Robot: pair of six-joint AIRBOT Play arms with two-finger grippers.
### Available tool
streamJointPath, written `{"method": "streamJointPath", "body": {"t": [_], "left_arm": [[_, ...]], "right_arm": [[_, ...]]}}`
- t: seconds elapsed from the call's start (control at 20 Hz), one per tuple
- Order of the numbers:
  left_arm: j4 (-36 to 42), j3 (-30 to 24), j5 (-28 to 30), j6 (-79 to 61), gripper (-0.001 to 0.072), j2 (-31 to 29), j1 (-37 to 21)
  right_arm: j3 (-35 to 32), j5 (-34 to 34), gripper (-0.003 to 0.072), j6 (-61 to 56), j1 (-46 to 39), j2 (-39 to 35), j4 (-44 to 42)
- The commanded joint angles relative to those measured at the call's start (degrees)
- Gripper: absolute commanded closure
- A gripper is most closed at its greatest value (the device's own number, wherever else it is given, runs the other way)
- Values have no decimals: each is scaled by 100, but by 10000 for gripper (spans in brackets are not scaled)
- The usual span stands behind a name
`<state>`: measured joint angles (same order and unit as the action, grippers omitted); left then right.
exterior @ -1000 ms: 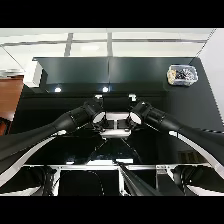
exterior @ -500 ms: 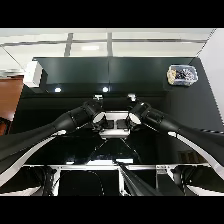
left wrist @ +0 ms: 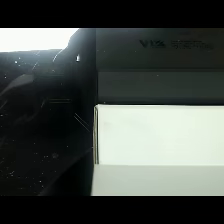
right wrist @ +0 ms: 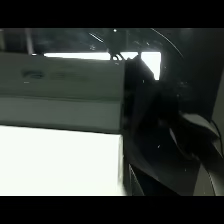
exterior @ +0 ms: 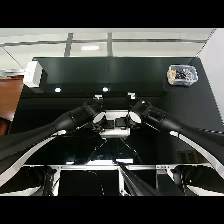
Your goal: Fold the box and place the chain.
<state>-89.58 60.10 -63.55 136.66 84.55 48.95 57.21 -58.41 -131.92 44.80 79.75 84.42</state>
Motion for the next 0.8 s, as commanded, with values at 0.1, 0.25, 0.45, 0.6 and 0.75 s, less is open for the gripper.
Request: {"method": "streamJointPath", "body": {"t": [0.1,0.25,0.45,0.6,0.75], "left_arm": [[2,2,7,4,686,0,0],[2,2,7,4,686,0,0],[2,2,9,4,685,0,0],[4,2,7,2,686,0,0],[7,2,2,4,686,0,0]], "right_arm": [[372,-964,299,686,-103,-881,245],[369,-1878,317,748,-376,-1746,1617],[-48,-1902,316,734,-1043,-2135,4485],[-645,490,-34,546,-2376,-2031,4146],[-592,2186,-32,599,-3604,-1268,2667]]}}
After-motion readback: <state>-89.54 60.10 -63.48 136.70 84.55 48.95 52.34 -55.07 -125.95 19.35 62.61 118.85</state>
